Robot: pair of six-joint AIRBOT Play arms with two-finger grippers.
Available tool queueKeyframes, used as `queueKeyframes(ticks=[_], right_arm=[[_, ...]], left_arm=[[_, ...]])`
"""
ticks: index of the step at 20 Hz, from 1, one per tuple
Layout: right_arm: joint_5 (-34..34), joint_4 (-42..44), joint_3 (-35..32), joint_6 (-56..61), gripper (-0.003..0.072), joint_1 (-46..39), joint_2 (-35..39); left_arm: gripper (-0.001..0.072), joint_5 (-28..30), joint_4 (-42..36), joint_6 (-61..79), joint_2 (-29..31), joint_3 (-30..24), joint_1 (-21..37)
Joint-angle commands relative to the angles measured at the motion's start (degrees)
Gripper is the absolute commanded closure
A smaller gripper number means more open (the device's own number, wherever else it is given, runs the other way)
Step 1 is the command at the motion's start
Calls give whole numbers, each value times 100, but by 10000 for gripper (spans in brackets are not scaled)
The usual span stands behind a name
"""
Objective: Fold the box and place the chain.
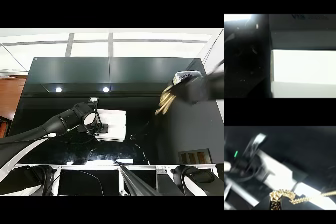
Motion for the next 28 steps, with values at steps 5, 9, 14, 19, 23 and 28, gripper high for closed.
queueKeyframes(ticks=[5,9,14,19,23,28], right_arm=[[-2083,935,-2109,2,641,1818,-409],[-2597,922,-2144,7,641,2205,-1019],[-2330,750,-2079,66,274,1786,-1294],[-1617,-592,-2004,66,275,33,-813],[-2736,-2933,-2310,1469,239,-901,-798],[-4695,-3228,-2623,2669,-10,-1506,-1633]], left_arm=[[677,7,50,0,-2,0,4],[677,7,50,2,-2,-2,4],[677,7,50,2,-2,0,4],[677,9,50,2,-2,0,4],[677,7,50,2,-2,0,4],[677,7,48,2,-2,0,4]])
